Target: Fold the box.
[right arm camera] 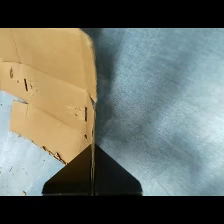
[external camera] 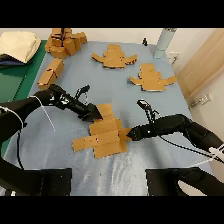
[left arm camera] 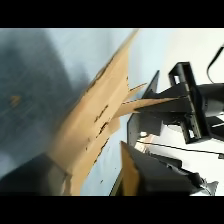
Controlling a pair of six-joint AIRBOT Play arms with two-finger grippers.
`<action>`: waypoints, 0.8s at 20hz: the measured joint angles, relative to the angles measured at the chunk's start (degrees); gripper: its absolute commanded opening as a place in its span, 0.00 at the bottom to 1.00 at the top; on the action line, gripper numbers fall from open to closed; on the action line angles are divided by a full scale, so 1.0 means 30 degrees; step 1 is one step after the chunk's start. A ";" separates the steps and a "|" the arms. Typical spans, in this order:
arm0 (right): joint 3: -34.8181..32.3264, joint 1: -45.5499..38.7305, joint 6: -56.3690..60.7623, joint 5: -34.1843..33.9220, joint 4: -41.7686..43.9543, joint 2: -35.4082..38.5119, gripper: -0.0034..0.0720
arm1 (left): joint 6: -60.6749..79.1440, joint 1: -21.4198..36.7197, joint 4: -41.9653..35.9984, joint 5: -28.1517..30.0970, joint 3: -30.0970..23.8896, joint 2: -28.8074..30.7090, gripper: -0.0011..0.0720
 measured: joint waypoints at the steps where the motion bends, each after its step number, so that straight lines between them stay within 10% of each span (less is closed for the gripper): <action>1: 0.0000 -0.0007 0.0000 0.0022 -0.0015 0.0000 0.05 | 0.0481 -0.0102 -0.0379 -0.0124 0.0182 -0.0168 0.41; 9: -0.0007 0.0000 -0.0015 0.0029 -0.0044 0.0007 0.05 | 0.1741 -0.0393 0.0335 -0.1931 0.0933 -0.0583 0.40; 11: -0.0007 0.0000 -0.0015 0.0029 -0.0044 0.0007 0.05 | 0.1749 -0.0393 0.0670 -0.2098 0.0969 -0.0597 0.13; 16: -0.0015 0.0007 -0.0015 0.0036 -0.0044 0.0007 0.05 | 0.1902 -0.0393 0.1020 -0.2018 0.1180 -0.0605 0.09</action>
